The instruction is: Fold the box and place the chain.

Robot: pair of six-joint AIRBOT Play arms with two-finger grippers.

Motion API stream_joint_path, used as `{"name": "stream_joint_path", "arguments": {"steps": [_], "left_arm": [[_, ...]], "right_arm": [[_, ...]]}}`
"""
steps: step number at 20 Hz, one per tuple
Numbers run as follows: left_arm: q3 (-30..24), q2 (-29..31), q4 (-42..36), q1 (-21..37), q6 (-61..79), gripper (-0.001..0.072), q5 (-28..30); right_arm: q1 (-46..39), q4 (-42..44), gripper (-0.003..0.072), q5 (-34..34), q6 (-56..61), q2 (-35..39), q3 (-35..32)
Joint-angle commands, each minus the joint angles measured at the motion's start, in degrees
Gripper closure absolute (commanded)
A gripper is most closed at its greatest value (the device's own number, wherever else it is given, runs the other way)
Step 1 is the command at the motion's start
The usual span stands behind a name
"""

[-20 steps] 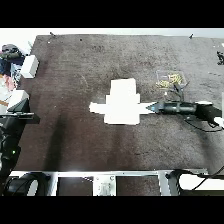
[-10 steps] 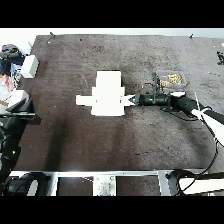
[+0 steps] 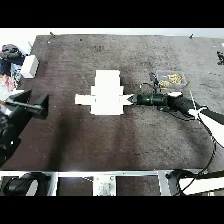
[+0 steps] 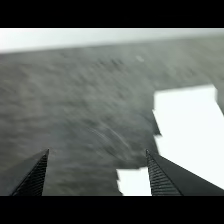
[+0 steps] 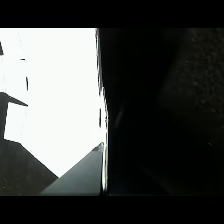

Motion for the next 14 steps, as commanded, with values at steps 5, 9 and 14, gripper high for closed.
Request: {"name": "stream_joint_path", "arguments": {"steps": [5,9,14], "left_arm": [[21.7,-35.3,0.4,0.0,0.5,0.0060,-18.2],[38.3,-52.7,1.7,0.0,-3.3,0.0061,-32.9],[59.9,-71.0,14.1,-3.2,-17.8,0.0061,-41.8]], "right_arm": [[0.1,1.1,0.0677,0.2,-1.9,0.0,0.0],[0.1,0.8,0.0676,0.2,-2.6,0.0,0.0],[0.2,0.1,0.0676,0.0,-3.0,-0.1,0.0]]}}
